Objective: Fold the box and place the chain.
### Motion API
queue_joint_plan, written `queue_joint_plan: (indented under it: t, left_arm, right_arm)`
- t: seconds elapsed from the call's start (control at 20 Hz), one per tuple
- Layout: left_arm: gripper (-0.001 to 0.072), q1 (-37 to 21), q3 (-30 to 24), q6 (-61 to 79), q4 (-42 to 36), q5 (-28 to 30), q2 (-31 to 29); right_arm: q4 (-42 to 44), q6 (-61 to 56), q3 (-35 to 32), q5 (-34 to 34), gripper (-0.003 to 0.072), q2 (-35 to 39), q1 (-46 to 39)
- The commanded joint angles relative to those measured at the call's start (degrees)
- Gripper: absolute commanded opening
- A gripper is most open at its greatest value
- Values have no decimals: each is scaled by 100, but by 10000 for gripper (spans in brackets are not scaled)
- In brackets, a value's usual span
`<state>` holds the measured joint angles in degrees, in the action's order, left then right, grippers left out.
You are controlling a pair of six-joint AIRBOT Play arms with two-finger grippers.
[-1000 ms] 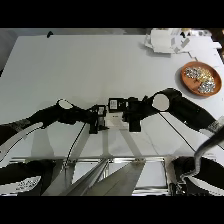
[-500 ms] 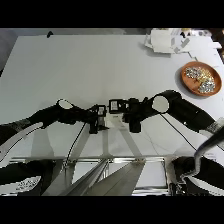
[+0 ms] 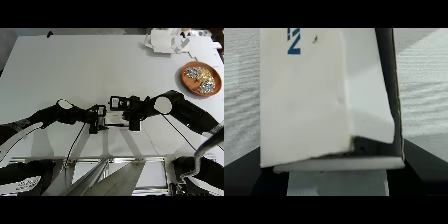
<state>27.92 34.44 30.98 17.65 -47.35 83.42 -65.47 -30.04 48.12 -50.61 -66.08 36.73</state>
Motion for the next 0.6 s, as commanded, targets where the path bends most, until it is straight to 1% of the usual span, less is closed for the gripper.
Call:
queue_joint_plan:
  t: [0.0, 0.2, 0.3, 0.4, 0.55]
  left_arm:
    - [150, 2, 0, 7, -7, -2, -4]
    - [150, 2, 0, 7, -7, 0, -4]
    - [150, 2, 0, 4, -7, -2, -4]
    - [150, 2, 0, 4, -7, -2, -4]
    - [150, 2, 0, 7, -7, -2, -4]
  right_arm:
    - [37, -153, -35, 76, 96, -17, 4]
    - [44, -168, -225, 81, 99, -42, 4]
    - [133, -164, -243, 7, 139, -42, 4]
    - [208, -160, -247, -92, 225, -42, 4]
    - [260, -144, -249, -212, 239, -42, 7]
